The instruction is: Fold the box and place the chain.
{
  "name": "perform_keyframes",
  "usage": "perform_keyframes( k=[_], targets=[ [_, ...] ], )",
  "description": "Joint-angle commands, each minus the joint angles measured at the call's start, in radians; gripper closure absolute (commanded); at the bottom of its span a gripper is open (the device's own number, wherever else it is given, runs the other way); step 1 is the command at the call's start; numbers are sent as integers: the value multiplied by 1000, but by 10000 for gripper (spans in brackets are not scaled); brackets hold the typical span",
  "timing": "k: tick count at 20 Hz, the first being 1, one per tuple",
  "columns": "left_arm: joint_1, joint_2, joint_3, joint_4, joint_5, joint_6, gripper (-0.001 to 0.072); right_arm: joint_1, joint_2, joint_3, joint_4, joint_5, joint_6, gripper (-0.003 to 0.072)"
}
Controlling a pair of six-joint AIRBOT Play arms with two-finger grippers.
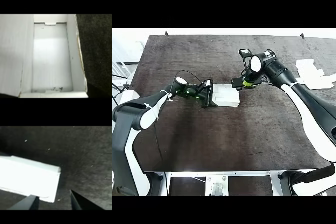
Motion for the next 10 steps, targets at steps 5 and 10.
perform_keyframes(
  k=[5,10],
  targets=[
    [1,0,0,0,0,0,360,-3,-16,-130,25,-97,16,151],
    [0,0,0,0,0,0,360,-3,-120,-126,34,-164,59,193]
  ],
)
